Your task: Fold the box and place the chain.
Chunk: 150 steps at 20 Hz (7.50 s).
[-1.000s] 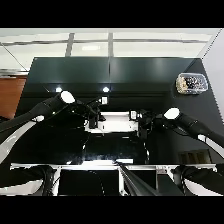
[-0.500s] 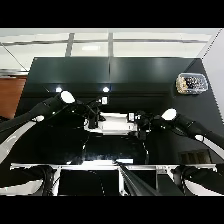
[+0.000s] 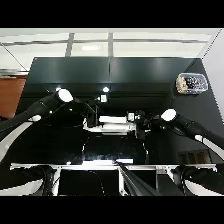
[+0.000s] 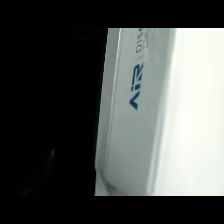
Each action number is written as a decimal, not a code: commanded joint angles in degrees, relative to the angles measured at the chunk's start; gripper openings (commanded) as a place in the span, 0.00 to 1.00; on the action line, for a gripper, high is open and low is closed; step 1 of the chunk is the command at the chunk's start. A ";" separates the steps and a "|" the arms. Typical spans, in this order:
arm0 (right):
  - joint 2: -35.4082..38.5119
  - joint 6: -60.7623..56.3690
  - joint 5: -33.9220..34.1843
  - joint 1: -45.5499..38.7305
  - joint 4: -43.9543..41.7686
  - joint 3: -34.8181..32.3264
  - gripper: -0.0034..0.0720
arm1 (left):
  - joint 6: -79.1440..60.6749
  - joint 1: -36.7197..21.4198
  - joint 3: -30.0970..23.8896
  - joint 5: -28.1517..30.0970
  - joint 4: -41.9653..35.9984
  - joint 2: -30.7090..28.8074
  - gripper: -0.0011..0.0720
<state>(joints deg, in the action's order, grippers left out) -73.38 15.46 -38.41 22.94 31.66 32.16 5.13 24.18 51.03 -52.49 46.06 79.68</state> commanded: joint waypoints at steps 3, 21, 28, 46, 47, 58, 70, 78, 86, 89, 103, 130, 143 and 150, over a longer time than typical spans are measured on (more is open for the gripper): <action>0.00 -0.04 -0.15 0.07 0.20 0.00 0.70 | 25.75 -2.95 1.31 -9.53 22.64 -10.01 0.77; 0.00 -0.13 -0.15 0.39 0.94 -0.04 0.70 | 5.11 -4.11 -12.41 9.31 -33.86 -6.64 0.05; 0.00 -0.15 -0.13 0.39 0.94 -0.04 0.70 | 26.01 0.76 -1.20 4.74 1.70 4.26 0.05; 0.00 -0.15 -0.13 0.39 0.94 -0.04 0.70 | 13.22 -15.19 -12.46 -8.66 -8.02 -19.69 0.06; 0.00 -0.15 -0.13 0.39 0.94 -0.04 0.70 | 8.55 -14.27 -13.79 -9.31 -7.30 -19.37 0.17; 0.00 -0.17 -0.11 0.39 0.94 -0.04 0.70 | -9.62 1.33 -16.57 10.73 1.16 -13.09 0.98; 0.00 -0.17 -0.11 0.39 0.94 -0.04 0.70 | -9.20 2.73 -16.55 10.73 -10.47 -11.32 0.32; 0.00 -0.17 -0.13 0.39 0.94 -0.04 0.70 | -9.70 2.73 -16.24 10.51 -17.77 -7.04 0.32; 0.00 -0.17 -0.13 0.39 0.94 -0.04 0.70 | -9.68 2.84 -16.22 10.25 -17.33 -7.04 0.55; 0.00 -0.17 -0.13 0.39 0.94 -0.04 0.70 | -9.68 2.84 -15.89 10.21 -16.28 -7.06 0.58; 0.00 -0.17 -0.11 0.39 0.96 -0.04 0.70 | 47.19 -19.93 -13.29 -3.87 26.32 -27.63 0.05; 0.00 -0.20 -0.09 0.39 0.94 -0.04 0.70 | 52.68 -15.37 -15.08 -10.75 -12.44 -1.42 0.30; 0.00 -0.22 -0.07 0.39 0.94 -0.04 0.69 | 58.84 -8.13 -5.79 -12.72 -9.25 -1.42 0.97; 0.00 -0.22 -0.07 0.39 0.94 -0.04 0.69 | 66.29 -2.82 -2.56 -11.69 -5.57 -1.42 0.81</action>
<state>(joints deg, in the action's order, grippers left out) -73.36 15.27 -38.48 23.31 32.60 32.12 68.51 19.38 47.35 -65.08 39.29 78.28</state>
